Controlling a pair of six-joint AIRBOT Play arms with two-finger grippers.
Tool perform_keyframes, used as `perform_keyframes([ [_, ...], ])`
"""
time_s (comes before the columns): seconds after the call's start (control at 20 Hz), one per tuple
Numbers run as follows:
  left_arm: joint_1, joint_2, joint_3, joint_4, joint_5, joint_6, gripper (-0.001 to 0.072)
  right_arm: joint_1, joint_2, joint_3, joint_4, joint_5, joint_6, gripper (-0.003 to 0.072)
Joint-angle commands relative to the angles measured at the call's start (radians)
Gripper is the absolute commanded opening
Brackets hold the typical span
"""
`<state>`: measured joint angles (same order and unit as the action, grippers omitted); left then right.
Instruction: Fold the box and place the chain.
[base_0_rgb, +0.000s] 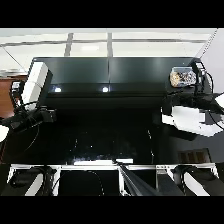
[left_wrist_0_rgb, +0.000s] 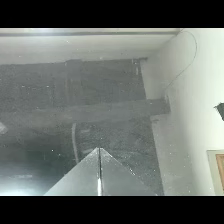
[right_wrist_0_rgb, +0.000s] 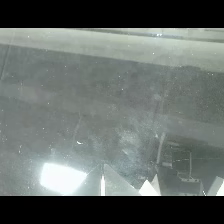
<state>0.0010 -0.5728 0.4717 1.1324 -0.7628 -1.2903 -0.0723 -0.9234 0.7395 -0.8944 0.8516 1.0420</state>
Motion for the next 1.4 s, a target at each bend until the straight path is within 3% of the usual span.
perform_keyframes([
  [0.0,0.0,0.0,0.0,0.0,0.0,0.0,0.0027,-0.001,-0.001,0.0,0.0,0.0,0.0,0.0016],
  [0.5,0.0,0.0,0.0,0.0,0.005,0.001,0.0027,-0.001,-0.001,0.0,0.0,0.0,0.0,0.0016],
  [0.75,0.0,-0.026,0.0,-0.001,0.222,0.0,0.0027,-0.001,-0.001,0.0,0.024,-0.019,0.0,0.0016],
  [0.9,0.0,-0.076,0.0,-0.093,0.372,0.0,0.0027,-0.001,-0.004,0.0,0.067,-0.195,0.001,0.0023],
  [0.95,-0.001,-0.097,0.0,-0.166,0.413,0.0,0.0027,-0.001,-0.01,0.0,0.067,-0.257,0.002,0.0201],
  [1.0,0.0,-0.119,0.0,-0.212,0.428,0.001,0.0027,-0.001,-0.019,0.0,0.067,-0.301,0.002,0.0641],
  [1.05,0.0,-0.146,0.0,-0.219,0.435,0.001,0.003,-0.001,-0.033,0.0,0.067,-0.321,0.005,0.07],
  [1.1,0.0,-0.178,0.0,-0.218,0.438,0.006,0.0146,-0.007,-0.05,0.0,0.051,-0.325,0.01,0.0701],
  [1.15,0.0,-0.212,0.0,-0.218,0.429,0.006,0.0581,-0.028,-0.068,0.0,0.012,-0.316,0.055,0.0702],
  [1.2,0.0,-0.248,0.007,-0.217,0.379,0.005,0.071,-0.07,-0.08,0.002,-0.058,-0.3,0.139,0.0704],
  [1.35,-0.001,-0.311,0.082,-0.142,0.108,0.029,0.0709,-0.356,-0.124,0.065,-0.417,-0.119,0.405,0.0704],
])
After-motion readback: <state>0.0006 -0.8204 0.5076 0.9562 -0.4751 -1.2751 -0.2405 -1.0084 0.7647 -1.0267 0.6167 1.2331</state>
